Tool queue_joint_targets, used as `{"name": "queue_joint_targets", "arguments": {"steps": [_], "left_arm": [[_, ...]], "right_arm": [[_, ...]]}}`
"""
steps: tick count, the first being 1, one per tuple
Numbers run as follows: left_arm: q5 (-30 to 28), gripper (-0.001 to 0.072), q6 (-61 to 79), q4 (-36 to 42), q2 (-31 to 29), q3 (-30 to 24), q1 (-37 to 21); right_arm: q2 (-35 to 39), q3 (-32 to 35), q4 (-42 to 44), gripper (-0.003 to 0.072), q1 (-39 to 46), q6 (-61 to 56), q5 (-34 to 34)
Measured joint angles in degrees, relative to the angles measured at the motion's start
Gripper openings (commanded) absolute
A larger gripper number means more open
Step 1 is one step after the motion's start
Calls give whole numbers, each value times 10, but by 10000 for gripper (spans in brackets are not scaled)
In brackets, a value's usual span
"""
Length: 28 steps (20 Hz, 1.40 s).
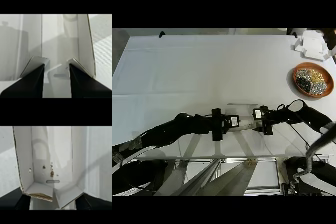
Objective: Fold the box and place the chain.
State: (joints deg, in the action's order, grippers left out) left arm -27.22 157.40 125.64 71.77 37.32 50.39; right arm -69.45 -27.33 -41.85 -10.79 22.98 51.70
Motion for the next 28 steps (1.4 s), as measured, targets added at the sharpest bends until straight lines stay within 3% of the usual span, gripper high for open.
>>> {"name": "queue_joint_targets", "arguments": {"steps": [4,6,14,21,24,28], "left_arm": [[-55,237,-23,-12,-22,0,-27],[-86,12,-42,-21,-29,0,-41],[-150,5,-164,-65,-81,0,-99],[-203,5,-442,-99,-155,-28,-180],[-212,5,-517,-55,-147,-56,-196],[-200,5,-556,10,-89,-72,-204]], "right_arm": [[0,0,0,421,0,0,0],[0,0,-1,421,0,0,0],[0,0,-2,421,0,0,-1],[0,0,-2,421,0,0,-1],[0,0,-2,421,0,0,-1],[0,0,-2,421,0,0,-1]]}}
